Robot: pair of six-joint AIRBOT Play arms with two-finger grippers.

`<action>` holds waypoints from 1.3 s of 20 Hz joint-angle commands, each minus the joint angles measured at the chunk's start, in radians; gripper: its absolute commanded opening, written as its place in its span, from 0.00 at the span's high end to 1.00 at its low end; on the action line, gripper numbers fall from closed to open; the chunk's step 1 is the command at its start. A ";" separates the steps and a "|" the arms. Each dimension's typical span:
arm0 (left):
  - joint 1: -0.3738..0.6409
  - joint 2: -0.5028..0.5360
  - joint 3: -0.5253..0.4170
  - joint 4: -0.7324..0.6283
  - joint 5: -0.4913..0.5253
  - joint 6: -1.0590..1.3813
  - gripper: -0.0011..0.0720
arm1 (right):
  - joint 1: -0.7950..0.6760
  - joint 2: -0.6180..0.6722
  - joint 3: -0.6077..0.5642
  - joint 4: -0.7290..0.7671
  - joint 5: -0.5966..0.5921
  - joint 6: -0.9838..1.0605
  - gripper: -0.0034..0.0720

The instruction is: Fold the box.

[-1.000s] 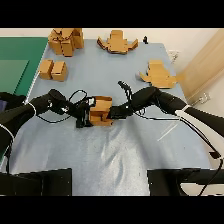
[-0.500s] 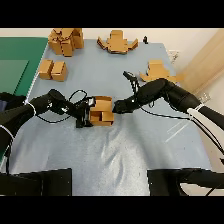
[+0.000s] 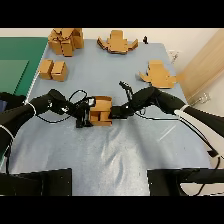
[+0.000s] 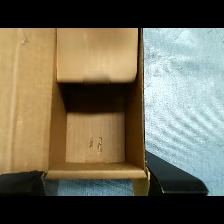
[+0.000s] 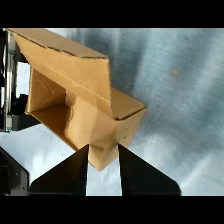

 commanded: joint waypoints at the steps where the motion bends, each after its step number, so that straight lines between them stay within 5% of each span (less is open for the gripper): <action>1: 0.001 0.001 0.000 0.000 0.001 0.000 0.75 | 0.048 -0.077 0.062 -0.090 -0.030 0.163 0.54; 4: 0.001 0.001 0.000 0.000 0.001 0.000 0.75 | 0.097 -0.082 0.146 -0.367 -0.110 0.477 0.54; 7: 0.001 0.001 0.000 0.000 0.001 0.000 0.75 | 0.155 -0.085 0.249 -0.494 -0.129 0.627 0.54; 11: 0.001 0.001 0.000 0.000 0.001 0.000 0.75 | 0.196 -0.153 0.351 -0.546 -0.274 0.765 0.54; 26: 0.001 0.001 0.000 -0.001 0.001 0.000 0.75 | 0.235 -0.281 0.409 -0.609 -0.280 0.883 0.54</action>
